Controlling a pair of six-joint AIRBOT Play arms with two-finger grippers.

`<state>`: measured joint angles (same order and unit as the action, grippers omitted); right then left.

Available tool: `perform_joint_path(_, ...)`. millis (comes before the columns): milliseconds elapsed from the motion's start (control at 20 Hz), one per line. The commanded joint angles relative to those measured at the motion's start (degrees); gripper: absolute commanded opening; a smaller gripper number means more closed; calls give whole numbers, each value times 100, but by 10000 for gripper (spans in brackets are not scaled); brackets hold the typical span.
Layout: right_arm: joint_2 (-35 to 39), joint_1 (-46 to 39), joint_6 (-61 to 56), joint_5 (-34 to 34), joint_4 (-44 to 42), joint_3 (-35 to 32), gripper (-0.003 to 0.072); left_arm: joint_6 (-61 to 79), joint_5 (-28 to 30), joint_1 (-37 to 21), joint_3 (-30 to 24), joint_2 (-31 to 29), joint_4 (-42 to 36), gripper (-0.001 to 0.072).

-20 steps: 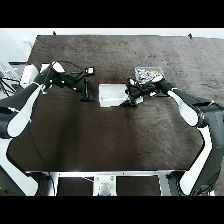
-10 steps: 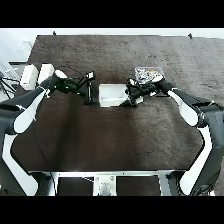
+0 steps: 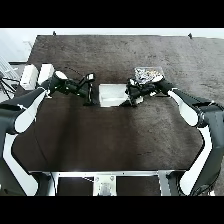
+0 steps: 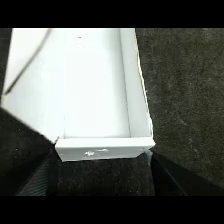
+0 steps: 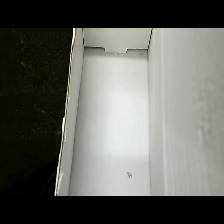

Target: Fold the box and place the chain.

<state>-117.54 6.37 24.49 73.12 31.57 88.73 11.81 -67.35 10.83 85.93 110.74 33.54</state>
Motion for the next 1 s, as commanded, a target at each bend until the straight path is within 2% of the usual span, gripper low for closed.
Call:
perform_joint_path(0,0,2,0,0,0,2,517,70,-125,0,-2,4,55,720)
perform_joint_path(300,0,2,0,0,0,2,518,74,-52,7,0,15,-20,720)
perform_joint_path(600,0,2,0,0,0,2,517,492,33,7,-2,278,-627,720)
perform_joint_path(950,0,2,0,0,0,2,518,828,267,20,0,407,-748,720)
